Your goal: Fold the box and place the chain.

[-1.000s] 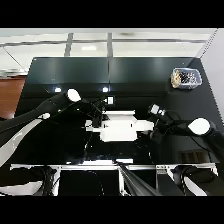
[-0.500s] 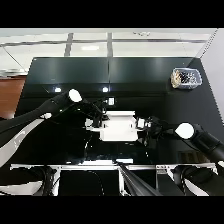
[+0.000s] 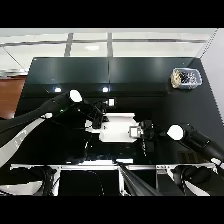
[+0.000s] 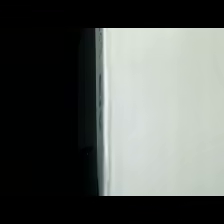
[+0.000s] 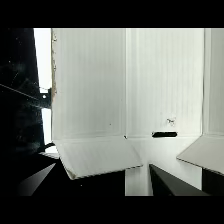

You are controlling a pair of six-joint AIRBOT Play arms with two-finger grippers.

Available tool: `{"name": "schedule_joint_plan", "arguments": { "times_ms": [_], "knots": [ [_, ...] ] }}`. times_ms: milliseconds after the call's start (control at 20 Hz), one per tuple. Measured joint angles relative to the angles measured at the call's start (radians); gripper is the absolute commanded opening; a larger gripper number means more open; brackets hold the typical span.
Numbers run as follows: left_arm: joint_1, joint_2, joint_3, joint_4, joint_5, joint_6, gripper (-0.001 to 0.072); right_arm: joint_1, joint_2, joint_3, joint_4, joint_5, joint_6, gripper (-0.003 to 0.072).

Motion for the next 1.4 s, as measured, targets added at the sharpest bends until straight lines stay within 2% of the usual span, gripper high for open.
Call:
{"name": "schedule_joint_plan", "arguments": {
  "times_ms": [150,450,850,1150,1400],
  "knots": [
    [0.000,0.000,0.000,0.000,-0.004,0.000,0.0027,0.004,-0.004,0.017,-0.003,0.006,-0.003,0.0712],
    [0.000,0.000,0.000,0.000,-0.007,0.000,0.0027,0.004,-0.034,0.037,0.124,-0.028,0.003,0.0711],
    [0.000,0.000,0.000,-0.001,-0.007,-0.001,0.0026,-0.077,-0.039,0.143,0.079,-0.003,0.021,0.0704],
    [-0.001,0.000,0.004,0.000,-0.011,0.000,0.0025,-0.183,-0.048,0.155,0.208,0.042,-0.118,0.0704],
    [-0.003,0.002,0.021,0.005,-0.007,0.000,0.0025,-0.217,-0.106,0.156,0.309,0.063,-0.240,0.0705]
  ]
}}
